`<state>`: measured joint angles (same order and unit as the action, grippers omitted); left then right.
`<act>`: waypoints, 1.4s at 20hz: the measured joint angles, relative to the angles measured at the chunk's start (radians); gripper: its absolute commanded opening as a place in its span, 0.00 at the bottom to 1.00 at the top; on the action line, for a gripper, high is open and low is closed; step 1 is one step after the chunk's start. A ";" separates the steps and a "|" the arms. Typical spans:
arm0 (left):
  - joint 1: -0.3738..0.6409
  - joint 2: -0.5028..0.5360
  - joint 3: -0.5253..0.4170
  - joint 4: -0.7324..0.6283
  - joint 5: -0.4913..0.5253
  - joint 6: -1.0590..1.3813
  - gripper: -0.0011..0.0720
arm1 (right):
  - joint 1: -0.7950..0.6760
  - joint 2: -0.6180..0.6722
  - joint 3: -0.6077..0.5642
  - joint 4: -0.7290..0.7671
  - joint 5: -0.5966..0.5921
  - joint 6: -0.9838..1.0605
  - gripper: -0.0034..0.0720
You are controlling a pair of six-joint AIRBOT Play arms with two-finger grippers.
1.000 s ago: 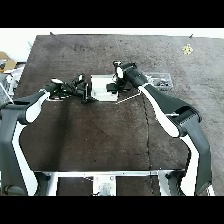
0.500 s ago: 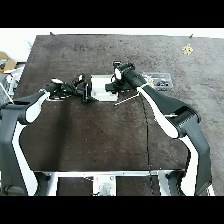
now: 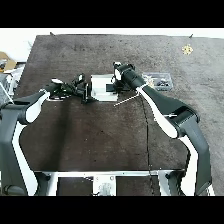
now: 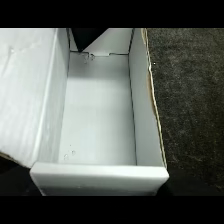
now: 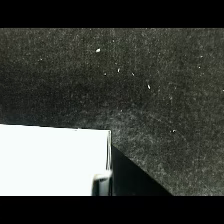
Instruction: Fold the box and place the chain.
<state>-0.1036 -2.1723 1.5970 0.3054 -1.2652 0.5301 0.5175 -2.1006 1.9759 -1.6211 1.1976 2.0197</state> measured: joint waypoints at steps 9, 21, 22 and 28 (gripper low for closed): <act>0.000 0.000 0.000 0.000 0.001 0.001 0.40 | 0.003 0.000 -0.001 0.016 -0.016 -0.002 0.57; 0.000 0.000 0.000 0.000 0.000 0.001 0.40 | -0.006 0.034 0.002 0.008 0.017 -0.050 0.57; 0.000 0.000 0.000 0.000 0.000 0.001 0.40 | -0.007 0.040 0.002 0.007 0.019 -0.058 0.57; 0.000 0.000 0.000 0.000 0.000 0.001 0.40 | -0.017 0.109 0.053 0.000 0.051 -0.146 0.57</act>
